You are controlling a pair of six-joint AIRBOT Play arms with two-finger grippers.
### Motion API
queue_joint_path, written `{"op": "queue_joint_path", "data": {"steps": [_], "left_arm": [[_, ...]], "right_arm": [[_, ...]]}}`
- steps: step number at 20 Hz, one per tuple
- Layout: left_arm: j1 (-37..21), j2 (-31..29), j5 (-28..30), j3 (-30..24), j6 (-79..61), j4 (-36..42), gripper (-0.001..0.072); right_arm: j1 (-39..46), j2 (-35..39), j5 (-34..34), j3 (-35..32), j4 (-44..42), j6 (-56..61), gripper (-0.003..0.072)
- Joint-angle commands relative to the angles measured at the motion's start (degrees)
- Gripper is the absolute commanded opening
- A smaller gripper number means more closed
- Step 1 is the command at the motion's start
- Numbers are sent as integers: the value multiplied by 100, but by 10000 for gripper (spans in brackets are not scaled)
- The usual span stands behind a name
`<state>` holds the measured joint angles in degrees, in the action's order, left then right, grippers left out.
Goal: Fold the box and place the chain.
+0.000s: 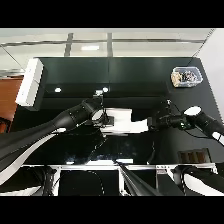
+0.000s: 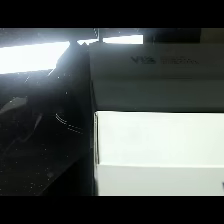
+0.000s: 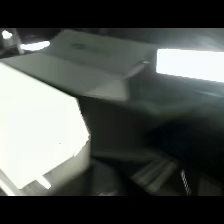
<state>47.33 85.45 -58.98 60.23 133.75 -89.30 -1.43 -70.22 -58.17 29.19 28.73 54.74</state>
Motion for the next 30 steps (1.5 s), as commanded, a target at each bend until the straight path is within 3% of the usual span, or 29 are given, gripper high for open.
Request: {"op": "queue_joint_path", "data": {"steps": [1, 6, 12, 20, 28, 29, 30], "left_arm": [[-7, 2, 4, 2, -4, -2, 29], [-7, 2, 7, 2, -4, -2, 29], [-7, 2, 7, 2, -4, -4, 28], [-7, 2, 24, 2, -4, -2, 29], [-7, 2, 22, 2, -4, -2, 29], [-7, 2, 22, 2, -4, -2, 29], [-7, 2, 20, 2, -4, -2, 29]], "right_arm": [[-120, -24, -310, 168, -214, -232, 517], [-483, -24, -269, 225, -542, -225, 516], [-1403, -24, 280, 772, -28, 767, 477], [-2363, -26, 553, 1550, 2468, 3475, 466], [-3565, -505, 79, 2409, 4618, 6105, 466], [-3626, -535, 42, 2463, 4736, 6199, 454], [-3648, -535, 39, 2485, 4734, 6203, 360]]}}
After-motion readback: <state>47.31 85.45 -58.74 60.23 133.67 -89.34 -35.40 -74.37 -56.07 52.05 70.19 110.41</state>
